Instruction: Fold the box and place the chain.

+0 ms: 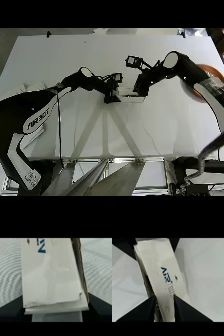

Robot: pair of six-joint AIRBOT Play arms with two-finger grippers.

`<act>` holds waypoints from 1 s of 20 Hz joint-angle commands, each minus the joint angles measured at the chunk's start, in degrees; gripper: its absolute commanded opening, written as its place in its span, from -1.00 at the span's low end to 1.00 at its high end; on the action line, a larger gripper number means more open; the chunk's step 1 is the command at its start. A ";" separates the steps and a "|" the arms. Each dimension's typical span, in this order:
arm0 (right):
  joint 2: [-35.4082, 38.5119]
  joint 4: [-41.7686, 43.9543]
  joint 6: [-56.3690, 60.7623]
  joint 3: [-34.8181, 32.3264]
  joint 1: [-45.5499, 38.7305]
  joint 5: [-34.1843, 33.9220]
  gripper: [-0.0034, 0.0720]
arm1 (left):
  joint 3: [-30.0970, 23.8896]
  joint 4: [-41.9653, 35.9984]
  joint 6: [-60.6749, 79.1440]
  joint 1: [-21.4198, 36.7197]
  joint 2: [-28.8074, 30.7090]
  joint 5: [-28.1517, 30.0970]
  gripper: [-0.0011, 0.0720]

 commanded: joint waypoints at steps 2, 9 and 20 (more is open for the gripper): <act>0.11 0.04 -0.39 -5.05 0.02 -0.24 -0.32 | 0.00 -0.02 -0.11 0.02 0.02 -0.13 -0.09; 1.09 0.50 -0.39 -5.86 0.02 -0.09 -0.01 | 0.00 -0.02 -0.11 0.02 0.02 -0.13 -0.09; 6.84 0.57 -0.15 -5.86 0.00 -2.71 0.49 | 0.00 -0.02 -0.11 0.02 0.02 -0.13 -0.09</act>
